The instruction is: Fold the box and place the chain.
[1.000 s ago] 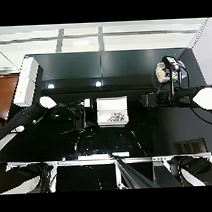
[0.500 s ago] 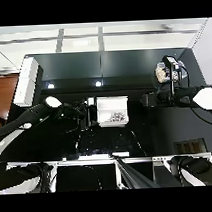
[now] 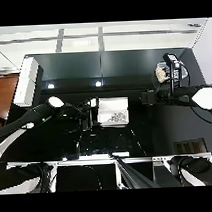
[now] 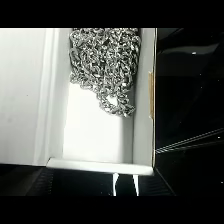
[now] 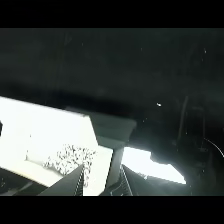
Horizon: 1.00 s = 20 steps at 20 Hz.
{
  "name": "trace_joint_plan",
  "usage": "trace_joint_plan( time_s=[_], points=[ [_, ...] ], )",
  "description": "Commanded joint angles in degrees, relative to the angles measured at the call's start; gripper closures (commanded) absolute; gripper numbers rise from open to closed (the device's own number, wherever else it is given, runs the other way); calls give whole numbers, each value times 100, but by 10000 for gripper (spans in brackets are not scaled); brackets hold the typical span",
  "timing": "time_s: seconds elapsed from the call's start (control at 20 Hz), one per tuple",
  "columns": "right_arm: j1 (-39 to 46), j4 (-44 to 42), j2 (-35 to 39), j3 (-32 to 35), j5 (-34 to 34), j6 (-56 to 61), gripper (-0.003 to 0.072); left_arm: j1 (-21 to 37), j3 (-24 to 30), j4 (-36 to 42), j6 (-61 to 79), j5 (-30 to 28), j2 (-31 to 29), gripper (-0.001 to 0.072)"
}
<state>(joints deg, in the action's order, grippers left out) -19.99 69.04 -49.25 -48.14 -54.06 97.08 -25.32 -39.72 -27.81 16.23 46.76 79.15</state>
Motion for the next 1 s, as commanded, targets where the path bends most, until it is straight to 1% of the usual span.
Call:
trace_joint_plan(
  time_s=[0.0, 0.05, 0.1, 0.15, 0.2, 0.4, 0.5, 0.55, 0.6, 0.7, 0.85, 0.95],
  points=[
    [-2, -2, -131, -2, 289, -2, 425, -33, -4, -39, 22, -22, 4, 369],
    [-2, -2, -205, -2, 396, 0, 422, -33, -4, -39, 24, -22, 4, 369],
    [-2, -7, -269, -2, 531, 0, 290, -31, -4, -39, 22, -22, 4, 369],
    [-2, -76, -343, -2, 741, -4, -7, -31, -4, -37, 22, -22, 4, 369],
    [0, -214, -428, -4, 986, -7, -21, -31, -4, -37, 22, -22, 4, 369],
    [0, -942, -1078, -7, 2142, -332, -19, -31, -4, -39, 22, -22, 4, 369],
    [-2, -1174, -1537, -7, 2472, -723, -18, -31, -4, -39, 22, -22, 4, 369],
    [-2, -1373, -1751, -7, 2481, -1099, -17, -31, -4, -37, 22, -22, 4, 368],
    [-22, -1580, -1897, -4, 2404, -1716, -17, -31, -4, -37, 22, -22, 4, 369],
    [-83, -1840, -1952, -11, 2006, -3189, -17, -31, -4, -37, 22, -22, 4, 368],
    [-83, -2107, -1864, -267, 826, -5204, -17, -31, -4, -37, 22, -22, 4, 369],
    [-83, -2107, -1770, -417, 304, -6192, -16, -31, -4, -39, 22, -22, 4, 369]
  ],
)
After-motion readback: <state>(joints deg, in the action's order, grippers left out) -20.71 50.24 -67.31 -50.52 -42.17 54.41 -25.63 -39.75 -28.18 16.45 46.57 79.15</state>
